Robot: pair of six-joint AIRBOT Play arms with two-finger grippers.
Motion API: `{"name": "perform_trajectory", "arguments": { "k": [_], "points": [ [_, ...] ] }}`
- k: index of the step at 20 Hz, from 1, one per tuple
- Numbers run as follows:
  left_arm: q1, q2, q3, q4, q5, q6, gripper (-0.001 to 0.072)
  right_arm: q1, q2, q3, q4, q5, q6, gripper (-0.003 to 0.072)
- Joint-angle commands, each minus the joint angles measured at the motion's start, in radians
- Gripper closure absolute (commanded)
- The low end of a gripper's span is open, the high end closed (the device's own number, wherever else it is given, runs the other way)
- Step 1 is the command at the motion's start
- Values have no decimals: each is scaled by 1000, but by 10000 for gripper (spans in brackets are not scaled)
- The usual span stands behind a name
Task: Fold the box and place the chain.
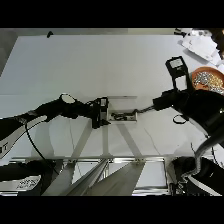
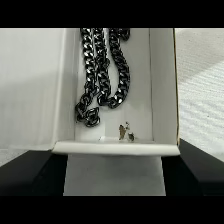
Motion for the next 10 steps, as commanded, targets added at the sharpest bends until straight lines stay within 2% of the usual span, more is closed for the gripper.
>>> {"name": "perform_trajectory", "arguments": {
  "k": [1,7,10],
  "points": [
    [0,-1,0,0,0,0,452,119,4,0,2,-15,77,672],
    [0,-1,0,0,0,0,452,228,0,2,3,-130,144,672],
    [0,-1,0,0,0,0,452,264,-12,2,26,-261,143,675]
  ]
}}
